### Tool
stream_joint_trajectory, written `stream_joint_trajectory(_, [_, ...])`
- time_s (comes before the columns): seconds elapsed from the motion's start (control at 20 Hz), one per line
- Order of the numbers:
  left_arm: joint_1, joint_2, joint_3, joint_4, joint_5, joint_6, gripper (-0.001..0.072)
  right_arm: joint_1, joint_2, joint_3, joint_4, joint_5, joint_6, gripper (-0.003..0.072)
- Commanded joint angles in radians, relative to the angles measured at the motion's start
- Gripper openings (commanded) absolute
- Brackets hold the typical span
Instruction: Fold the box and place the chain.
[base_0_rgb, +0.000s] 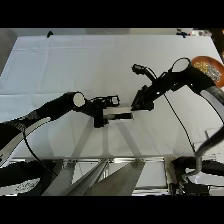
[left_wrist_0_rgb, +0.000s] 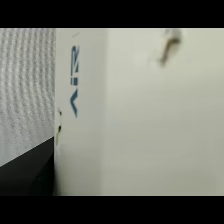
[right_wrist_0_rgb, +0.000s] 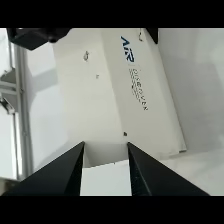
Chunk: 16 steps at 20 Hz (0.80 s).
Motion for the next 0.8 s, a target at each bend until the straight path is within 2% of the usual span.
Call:
stream_joint_trajectory(0.0, [0.0, 0.001, 0.001, 0.0, 0.0, 0.0, 0.0348, 0.067, 0.029, 0.001, -0.143, -0.069, 0.005, 0.0372])
stream_joint_trajectory(0.1, [0.0, 0.001, 0.0, 0.0, 0.0, 0.0, 0.0348, 0.132, 0.029, 0.001, -0.26, -0.148, 0.006, 0.0372])
stream_joint_trajectory(0.2, [0.0, 0.001, 0.0, 0.0, 0.0, 0.0, 0.0348, 0.179, 0.029, 0.001, -0.313, -0.195, 0.007, 0.0372])
stream_joint_trajectory(0.6, [0.0, 0.001, 0.0, 0.0, 0.0, 0.0, 0.0348, 0.211, 0.075, 0.001, -0.348, -0.224, 0.081, 0.0362])
stream_joint_trajectory(0.75, [0.0, 0.001, 0.0, 0.0, 0.0, 0.0, 0.0348, 0.212, 0.129, 0.0, -0.272, -0.21, 0.069, 0.0363])
